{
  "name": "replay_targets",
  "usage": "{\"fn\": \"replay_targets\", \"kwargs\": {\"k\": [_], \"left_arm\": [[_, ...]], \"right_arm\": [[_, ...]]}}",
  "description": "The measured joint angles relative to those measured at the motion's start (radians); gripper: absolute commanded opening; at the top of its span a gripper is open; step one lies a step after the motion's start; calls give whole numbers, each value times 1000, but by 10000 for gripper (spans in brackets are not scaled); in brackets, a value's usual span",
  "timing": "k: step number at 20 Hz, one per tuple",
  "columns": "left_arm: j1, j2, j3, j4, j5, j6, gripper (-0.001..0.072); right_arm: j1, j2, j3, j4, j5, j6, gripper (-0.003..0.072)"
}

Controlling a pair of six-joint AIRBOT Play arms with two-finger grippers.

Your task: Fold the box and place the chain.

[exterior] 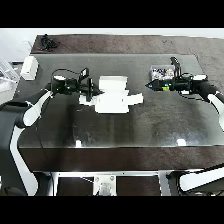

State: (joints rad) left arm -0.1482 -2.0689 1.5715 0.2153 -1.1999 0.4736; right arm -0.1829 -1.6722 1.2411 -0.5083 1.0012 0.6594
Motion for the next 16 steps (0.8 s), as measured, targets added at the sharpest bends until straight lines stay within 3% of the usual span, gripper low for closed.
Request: {"fn": "replay_targets", "kwargs": {"k": [16], "left_arm": [[2,-16,-12,45,14,37,17]], "right_arm": [[13,0,0,0,1,-10,213]]}}
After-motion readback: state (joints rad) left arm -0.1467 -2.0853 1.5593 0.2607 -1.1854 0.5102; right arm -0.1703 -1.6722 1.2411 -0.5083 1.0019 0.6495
